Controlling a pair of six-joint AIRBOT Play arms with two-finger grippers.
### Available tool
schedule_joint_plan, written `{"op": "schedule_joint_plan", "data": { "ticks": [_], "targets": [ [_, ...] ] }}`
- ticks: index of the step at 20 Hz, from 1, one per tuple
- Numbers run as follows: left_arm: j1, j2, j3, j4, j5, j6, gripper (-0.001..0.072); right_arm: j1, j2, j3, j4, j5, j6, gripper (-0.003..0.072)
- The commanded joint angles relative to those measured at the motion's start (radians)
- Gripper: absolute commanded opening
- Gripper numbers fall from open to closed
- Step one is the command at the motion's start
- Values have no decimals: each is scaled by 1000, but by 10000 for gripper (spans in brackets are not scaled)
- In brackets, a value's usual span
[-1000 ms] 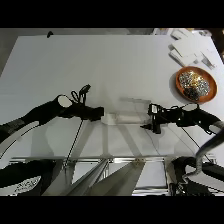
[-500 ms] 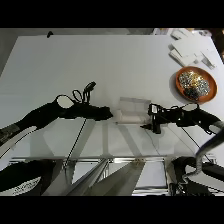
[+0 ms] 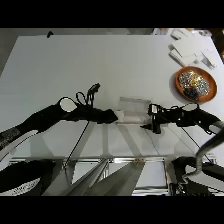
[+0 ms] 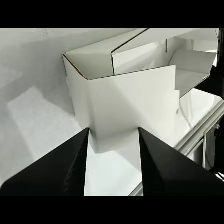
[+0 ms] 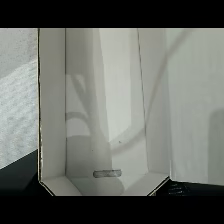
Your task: Fold the box and place the chain.
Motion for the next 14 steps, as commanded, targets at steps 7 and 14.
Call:
{"op": "schedule_joint_plan", "data": {
  "ticks": [7,14],
  "targets": [
    [-44,-14,102,241,23,-252,359,0,1,0,0,0,0,339],
    [-112,-95,248,467,-50,-510,358,0,1,0,0,0,0,339]
  ]
}}
